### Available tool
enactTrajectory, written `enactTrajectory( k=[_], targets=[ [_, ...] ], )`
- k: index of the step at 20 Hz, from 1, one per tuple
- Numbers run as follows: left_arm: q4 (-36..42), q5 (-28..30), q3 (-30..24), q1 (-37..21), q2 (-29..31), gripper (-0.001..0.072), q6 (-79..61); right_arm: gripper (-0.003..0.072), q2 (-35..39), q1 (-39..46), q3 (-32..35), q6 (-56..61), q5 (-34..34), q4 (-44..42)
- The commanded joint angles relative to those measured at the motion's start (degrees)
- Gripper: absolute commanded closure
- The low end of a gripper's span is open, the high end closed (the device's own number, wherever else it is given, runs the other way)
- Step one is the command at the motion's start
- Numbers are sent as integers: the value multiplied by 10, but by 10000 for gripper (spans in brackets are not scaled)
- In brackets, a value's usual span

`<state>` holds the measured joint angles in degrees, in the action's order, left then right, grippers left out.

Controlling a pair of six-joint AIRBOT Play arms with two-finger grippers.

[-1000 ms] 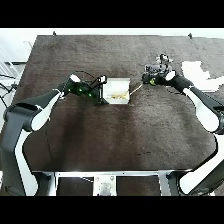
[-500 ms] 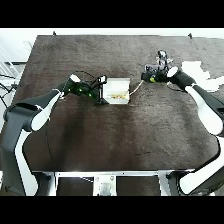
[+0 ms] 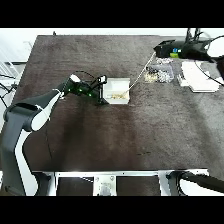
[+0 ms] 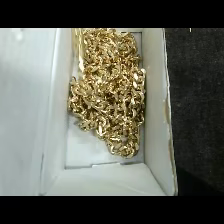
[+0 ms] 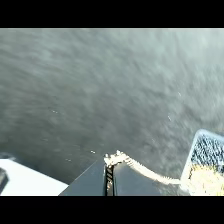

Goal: Fold the box and place the chain.

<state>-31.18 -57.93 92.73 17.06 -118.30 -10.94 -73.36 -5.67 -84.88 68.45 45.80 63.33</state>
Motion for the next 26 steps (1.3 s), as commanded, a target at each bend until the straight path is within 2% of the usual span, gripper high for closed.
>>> enactTrajectory(
  k=[1, 5, 16, 26],
  targets=[
    [0, 0, 0, 0, 0, 309, 0, 673, 66, -34, 0, -1, 22, 13],
    [0, 0, 0, 0, 0, 309, 0, 674, 101, -84, 0, -1, 11, 21],
    [0, 0, 0, 0, 0, 308, 0, 674, 99, -175, 0, -1, -60, 34],
    [0, 0, 0, 0, 0, 309, 0, 673, 32, -174, 12, -2, -91, 34]
  ],
)
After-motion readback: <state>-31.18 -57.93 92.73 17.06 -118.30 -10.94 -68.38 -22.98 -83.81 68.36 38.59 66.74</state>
